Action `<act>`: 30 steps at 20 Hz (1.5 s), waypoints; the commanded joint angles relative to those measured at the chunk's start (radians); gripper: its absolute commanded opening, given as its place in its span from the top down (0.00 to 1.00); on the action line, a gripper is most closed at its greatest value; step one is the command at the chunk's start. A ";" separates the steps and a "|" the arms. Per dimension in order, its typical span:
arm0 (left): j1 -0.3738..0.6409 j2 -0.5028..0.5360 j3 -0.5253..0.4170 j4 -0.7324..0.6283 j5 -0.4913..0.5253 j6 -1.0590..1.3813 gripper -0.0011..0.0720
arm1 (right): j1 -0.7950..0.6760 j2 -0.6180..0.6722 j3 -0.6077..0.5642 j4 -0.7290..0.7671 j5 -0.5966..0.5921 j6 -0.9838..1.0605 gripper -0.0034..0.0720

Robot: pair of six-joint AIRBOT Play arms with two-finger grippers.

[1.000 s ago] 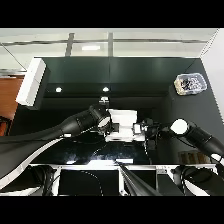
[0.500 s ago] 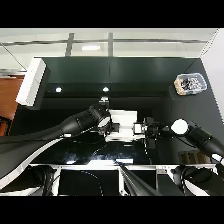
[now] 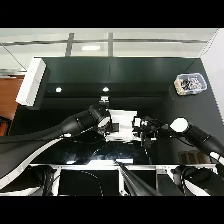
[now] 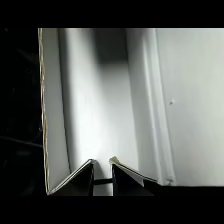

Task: Fold the box and place the chain.

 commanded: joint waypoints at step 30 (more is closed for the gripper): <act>0.000 0.000 0.000 0.000 0.002 -0.001 0.95 | -0.028 0.037 0.027 -0.056 -0.030 0.365 0.94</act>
